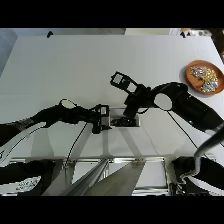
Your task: Fold the box and place the chain.
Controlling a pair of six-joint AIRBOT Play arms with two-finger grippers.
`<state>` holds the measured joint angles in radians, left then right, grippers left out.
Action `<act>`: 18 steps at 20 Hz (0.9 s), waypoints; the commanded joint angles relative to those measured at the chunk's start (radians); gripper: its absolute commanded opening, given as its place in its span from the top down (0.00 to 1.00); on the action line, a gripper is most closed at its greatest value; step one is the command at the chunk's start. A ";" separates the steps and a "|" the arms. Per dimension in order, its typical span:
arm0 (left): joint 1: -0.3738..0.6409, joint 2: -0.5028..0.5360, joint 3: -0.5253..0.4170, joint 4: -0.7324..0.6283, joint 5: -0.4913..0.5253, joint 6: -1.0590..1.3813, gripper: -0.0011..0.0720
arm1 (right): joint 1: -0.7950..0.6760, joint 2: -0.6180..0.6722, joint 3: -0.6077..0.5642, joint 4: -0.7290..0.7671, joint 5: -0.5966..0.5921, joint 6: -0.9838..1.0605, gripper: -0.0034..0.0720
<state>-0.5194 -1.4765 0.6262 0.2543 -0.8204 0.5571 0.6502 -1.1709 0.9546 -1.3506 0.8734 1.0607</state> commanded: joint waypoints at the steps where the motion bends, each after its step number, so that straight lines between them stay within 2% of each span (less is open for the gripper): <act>1: 0.000 0.001 0.001 0.000 0.000 0.000 0.78 | -0.025 -0.035 0.001 0.082 0.107 -0.024 0.94; 6: 0.000 0.001 0.001 0.000 0.000 0.000 0.78 | -0.025 -0.035 0.001 0.117 0.183 -0.145 0.91; 7: 0.000 0.001 0.001 0.000 0.000 0.000 0.78 | -0.025 -0.035 0.001 0.135 0.191 -0.170 0.85; 11: 0.000 0.001 0.001 0.000 0.000 0.000 0.78 | -0.025 -0.035 0.001 0.181 0.218 -0.246 0.78; 13: 0.000 0.001 0.001 0.000 0.000 0.000 0.78 | -0.019 -0.035 0.001 0.181 0.223 -0.259 0.68; 18: 0.000 0.001 0.001 0.000 0.000 0.000 0.78 | -0.019 -0.035 0.001 0.216 0.227 -0.367 0.68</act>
<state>-0.5194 -1.4765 0.6262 0.2543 -0.8204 0.5571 0.6292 -1.2057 0.9546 -1.1553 1.0931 0.7631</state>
